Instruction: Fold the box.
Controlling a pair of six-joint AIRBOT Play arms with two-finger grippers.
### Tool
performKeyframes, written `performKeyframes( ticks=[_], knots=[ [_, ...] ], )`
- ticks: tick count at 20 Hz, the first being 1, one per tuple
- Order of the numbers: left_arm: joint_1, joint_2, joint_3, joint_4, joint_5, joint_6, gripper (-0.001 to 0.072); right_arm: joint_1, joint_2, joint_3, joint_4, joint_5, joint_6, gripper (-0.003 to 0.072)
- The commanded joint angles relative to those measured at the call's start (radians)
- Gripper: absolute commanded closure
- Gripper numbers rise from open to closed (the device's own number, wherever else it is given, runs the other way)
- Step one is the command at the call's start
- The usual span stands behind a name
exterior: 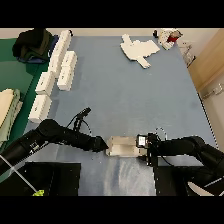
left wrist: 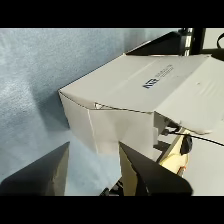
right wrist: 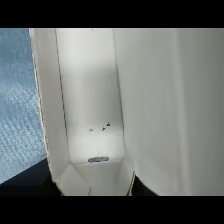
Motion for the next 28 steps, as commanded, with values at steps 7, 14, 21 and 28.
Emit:
performKeyframes(
  ticks=[7, 14, 21, 28],
  knots=[
    [-0.325, -0.048, 0.072, 0.257, 0.279, -0.430, 0.0242, 0.000, 0.001, 0.000, 0.000, 0.000, 0.000, 0.0175],
    [-0.532, -0.264, 0.294, 0.698, 0.171, -0.934, 0.0242, 0.000, 0.001, 0.000, 0.000, 0.000, 0.000, 0.0176],
    [-0.645, -0.430, 0.516, 1.032, -0.090, -1.348, 0.0242, 0.000, 0.001, 0.000, 0.000, 0.000, 0.000, 0.0176],
    [-0.726, -0.572, 0.619, 1.088, -0.208, -1.438, 0.0243, 0.000, 0.001, 0.000, 0.000, 0.000, 0.000, 0.0176]
  ],
)
